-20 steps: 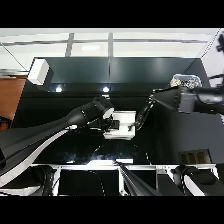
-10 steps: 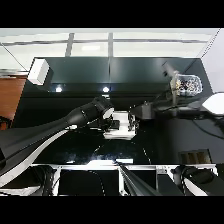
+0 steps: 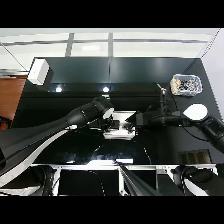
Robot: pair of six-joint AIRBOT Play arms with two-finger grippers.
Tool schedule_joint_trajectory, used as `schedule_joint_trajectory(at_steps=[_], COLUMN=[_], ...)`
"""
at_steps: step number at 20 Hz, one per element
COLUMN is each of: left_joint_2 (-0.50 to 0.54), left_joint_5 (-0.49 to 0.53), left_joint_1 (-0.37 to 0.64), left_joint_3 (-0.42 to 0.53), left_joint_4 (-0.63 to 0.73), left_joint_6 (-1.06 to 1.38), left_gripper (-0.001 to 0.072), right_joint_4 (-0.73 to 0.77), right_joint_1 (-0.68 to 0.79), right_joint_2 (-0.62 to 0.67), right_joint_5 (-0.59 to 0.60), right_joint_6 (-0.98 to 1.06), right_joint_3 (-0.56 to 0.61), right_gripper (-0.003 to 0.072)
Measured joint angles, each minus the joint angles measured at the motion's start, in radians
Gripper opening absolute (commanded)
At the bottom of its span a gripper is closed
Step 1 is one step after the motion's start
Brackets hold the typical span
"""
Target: Fold the box and place the chain.
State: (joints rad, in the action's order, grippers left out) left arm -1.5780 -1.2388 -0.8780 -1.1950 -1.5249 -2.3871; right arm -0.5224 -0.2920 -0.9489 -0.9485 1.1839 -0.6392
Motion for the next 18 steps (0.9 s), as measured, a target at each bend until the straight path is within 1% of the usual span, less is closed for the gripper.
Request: schedule_joint_trajectory(at_steps=[3,5,7,8,9,12,13,15,18], left_joint_2=[0.000,0.000,0.000,0.000,0.000,0.000,0.000,0.000,0.000], left_joint_5=[0.000,0.000,0.000,0.000,0.000,0.000,0.000,0.000,0.000], left_joint_1=[0.000,0.000,0.000,0.000,0.000,0.000,0.000,0.000,0.000], left_joint_3=[0.000,0.000,0.000,0.000,0.000,0.000,0.000,0.000,0.000], left_joint_4=[0.000,0.000,0.000,0.000,-0.001,-0.002,-0.002,-0.003,-0.002], left_joint_6=[0.000,0.000,0.000,0.000,0.000,0.000,0.000,0.000,0.000], left_gripper=[0.0030,0.0030,0.0030,0.0030,0.0030,0.0030,0.0030,0.0030,0.0030], right_joint_4=[-0.010,-0.058,-0.100,-0.104,-0.108,-0.112,-0.113,-0.135,-0.119], right_joint_1=[0.161,0.270,0.339,0.352,0.355,0.297,0.262,0.192,0.116], right_joint_2=[0.023,0.038,0.047,0.049,0.050,0.053,0.053,0.050,0.025], right_joint_5=[-0.155,-0.233,-0.237,-0.201,-0.143,0.024,0.074,0.132,0.193], right_joint_6=[-0.068,-0.140,-0.220,-0.259,-0.307,-0.504,-0.604,-0.829,-1.069], right_joint_3=[-0.035,-0.037,0.003,0.035,0.075,0.176,0.201,0.232,0.250], right_gripper=[0.0457,0.0457,0.0459,0.0563,0.0720,0.0720,0.0720,0.0720,0.0720])
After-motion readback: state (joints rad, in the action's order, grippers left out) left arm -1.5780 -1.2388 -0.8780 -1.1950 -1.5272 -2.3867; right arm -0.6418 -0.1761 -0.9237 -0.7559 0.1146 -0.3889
